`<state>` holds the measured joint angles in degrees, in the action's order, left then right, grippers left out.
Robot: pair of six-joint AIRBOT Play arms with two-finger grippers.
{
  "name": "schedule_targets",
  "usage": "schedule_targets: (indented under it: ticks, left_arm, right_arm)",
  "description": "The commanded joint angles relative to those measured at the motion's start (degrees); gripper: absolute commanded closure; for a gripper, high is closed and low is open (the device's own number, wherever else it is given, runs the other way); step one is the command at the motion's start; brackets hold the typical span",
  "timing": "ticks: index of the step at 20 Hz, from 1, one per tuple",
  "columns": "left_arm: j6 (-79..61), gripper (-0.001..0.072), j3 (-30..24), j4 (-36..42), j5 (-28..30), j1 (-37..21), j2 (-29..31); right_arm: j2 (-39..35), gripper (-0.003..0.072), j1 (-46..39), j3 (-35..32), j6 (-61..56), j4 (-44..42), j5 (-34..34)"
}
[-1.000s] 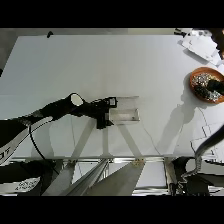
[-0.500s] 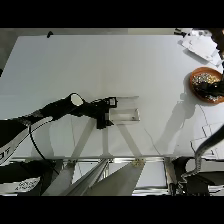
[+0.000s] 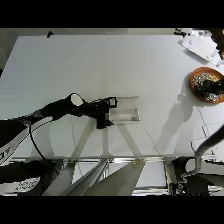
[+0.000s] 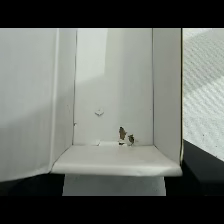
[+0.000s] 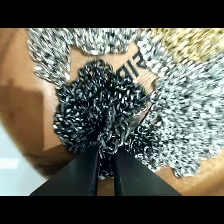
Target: Fold the box and place the chain.
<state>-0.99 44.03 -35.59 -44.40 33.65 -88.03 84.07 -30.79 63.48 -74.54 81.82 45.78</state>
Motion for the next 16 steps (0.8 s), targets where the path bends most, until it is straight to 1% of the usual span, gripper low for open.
schedule_targets:
  ticks: [1, 4, 6, 12, 14, 16]
  left_arm:
    - [-0.02, 0.0376, -0.02, 0.00, 0.00, 0.00, 0.02]
    - [-0.02, 0.0376, -0.02, 0.00, 0.00, 0.02, 0.02]
    - [-0.02, 0.0376, -0.02, -0.02, -0.02, 0.02, 0.02]
    - [-0.02, 0.0376, -0.02, -0.02, -0.02, 0.02, 0.02]
    - [-0.02, 0.0376, -0.02, -0.02, 0.00, 0.02, 0.02]
    - [-0.02, 0.0376, -0.02, -0.02, 0.00, 0.02, 0.02]
  right_arm:
    - [-5.64, 0.0677, 0.07, 0.07, 0.02, -2.29, 1.66]
    - [-10.23, 0.0677, 0.09, 0.07, 0.46, -10.67, 7.61]
    - [-12.50, 0.0676, 0.09, 0.07, 5.51, -16.70, 12.41]
    - [-20.24, 0.0676, 0.35, -0.04, 8.83, -24.59, 23.45]
    - [-23.61, 0.0676, 2.38, -0.94, 9.14, -26.58, 25.24]
    - [-27.06, 0.0677, 6.40, -3.06, 9.05, -26.95, 25.62]
